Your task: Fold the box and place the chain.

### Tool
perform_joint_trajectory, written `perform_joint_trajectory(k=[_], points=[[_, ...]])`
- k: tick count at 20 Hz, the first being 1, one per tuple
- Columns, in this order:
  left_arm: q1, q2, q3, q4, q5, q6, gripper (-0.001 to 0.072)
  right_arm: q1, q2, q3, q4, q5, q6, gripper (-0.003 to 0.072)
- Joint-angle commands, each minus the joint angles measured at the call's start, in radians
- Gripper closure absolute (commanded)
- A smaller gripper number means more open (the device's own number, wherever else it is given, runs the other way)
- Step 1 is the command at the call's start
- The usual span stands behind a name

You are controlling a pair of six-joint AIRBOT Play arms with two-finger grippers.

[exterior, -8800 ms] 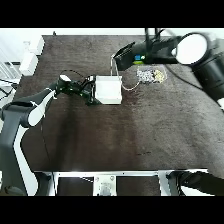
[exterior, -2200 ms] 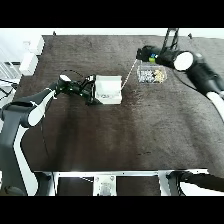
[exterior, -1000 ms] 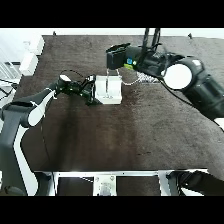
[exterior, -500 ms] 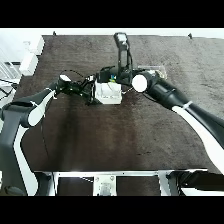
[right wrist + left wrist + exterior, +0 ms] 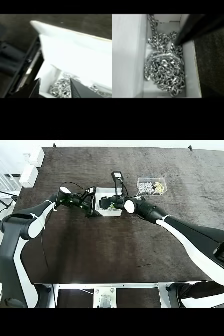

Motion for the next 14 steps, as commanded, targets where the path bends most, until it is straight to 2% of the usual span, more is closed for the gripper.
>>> perform_joint_trajectory(k=[1,3,4,5,8,11,14], points=[[0.001,0.0,0.0,0.0,0.0,0.0,0.0314,-0.063,0.077,-0.009,-0.021,0.042,-0.044,0.0254],[0.001,0.0,0.0,0.0,0.0,0.0,0.0314,-0.131,0.134,-0.013,-0.071,0.084,-0.062,0.0248],[0.001,0.0,0.0,0.0,0.0,0.0,0.0314,-0.174,0.14,-0.021,-0.082,0.087,-0.062,0.0221],[0.001,0.0,0.0,0.0,0.0,0.0,0.0315,-0.228,0.134,-0.031,-0.08,0.086,-0.06,0.0149],[0.001,0.0,0.0,0.0,0.001,0.0,0.0314,-0.376,0.061,-0.042,-0.056,0.085,-0.058,0.0146],[0.001,0.0,0.0,0.0,0.001,0.0,0.0314,-0.47,-0.038,-0.039,0.079,0.051,-0.103,0.0148],[0.001,0.0,0.0,0.0,0.001,0.0,0.0314,-0.468,-0.112,-0.016,0.249,0.005,-0.227,0.0149]])
